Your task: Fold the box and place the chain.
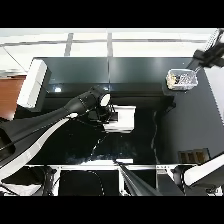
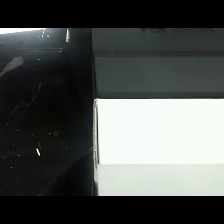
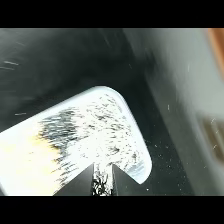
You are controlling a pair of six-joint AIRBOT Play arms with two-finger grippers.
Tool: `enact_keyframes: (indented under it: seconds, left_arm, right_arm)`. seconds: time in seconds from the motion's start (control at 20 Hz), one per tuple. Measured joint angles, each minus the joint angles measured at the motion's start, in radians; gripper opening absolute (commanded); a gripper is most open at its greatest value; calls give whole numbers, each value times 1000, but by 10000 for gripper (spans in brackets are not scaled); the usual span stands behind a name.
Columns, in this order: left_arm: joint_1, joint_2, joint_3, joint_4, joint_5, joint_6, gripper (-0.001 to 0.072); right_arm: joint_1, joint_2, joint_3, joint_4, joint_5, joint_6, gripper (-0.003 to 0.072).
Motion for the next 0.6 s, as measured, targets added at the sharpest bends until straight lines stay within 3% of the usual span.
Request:
enact_keyframes:
  seconds: [0.3, 0.6]
  left_arm:
    - [0, 0, 0, 0, 3, 0, 31]
    - [0, 0, 0, 0, 6, 0, 31]
  right_arm:
    - [5, 311, 0, 226, -76, -161, 13]
    - [7, 540, 0, 472, -101, -264, 14]
